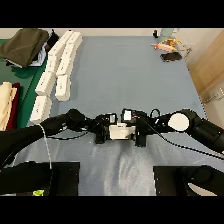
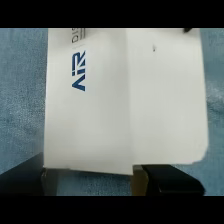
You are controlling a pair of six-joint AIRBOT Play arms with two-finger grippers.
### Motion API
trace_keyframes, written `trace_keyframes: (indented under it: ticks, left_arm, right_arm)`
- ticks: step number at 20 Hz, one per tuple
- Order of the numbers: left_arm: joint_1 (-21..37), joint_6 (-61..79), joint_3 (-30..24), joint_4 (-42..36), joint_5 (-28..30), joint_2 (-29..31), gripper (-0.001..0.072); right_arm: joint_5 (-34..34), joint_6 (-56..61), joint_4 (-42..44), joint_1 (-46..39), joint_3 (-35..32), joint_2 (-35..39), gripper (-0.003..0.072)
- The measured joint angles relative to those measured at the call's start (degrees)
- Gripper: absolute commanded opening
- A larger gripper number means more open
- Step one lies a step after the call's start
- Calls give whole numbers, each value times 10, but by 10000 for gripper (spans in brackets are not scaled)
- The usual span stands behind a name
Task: Fold the box.
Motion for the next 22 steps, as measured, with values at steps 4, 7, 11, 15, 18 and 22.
trace_keyframes:
  ticks: [4,7,11,15,18,22]
  left_arm:
    - [0,0,0,0,0,0,439]
    - [0,0,0,0,0,0,439]
    - [0,-1,0,0,0,0,439]
    - [0,-1,0,-1,0,0,439]
    - [0,0,0,0,0,0,439]
    - [0,1,0,0,0,0,439]
  right_arm:
    - [2,-37,-30,9,-6,-9,534]
    - [-12,-49,-68,26,-19,-13,525]
    - [-50,-44,-132,54,-31,-14,523]
    - [-73,-21,-178,81,-35,-14,513]
    - [-78,9,-211,99,-36,-7,513]
    - [-82,41,-237,108,-45,16,513]
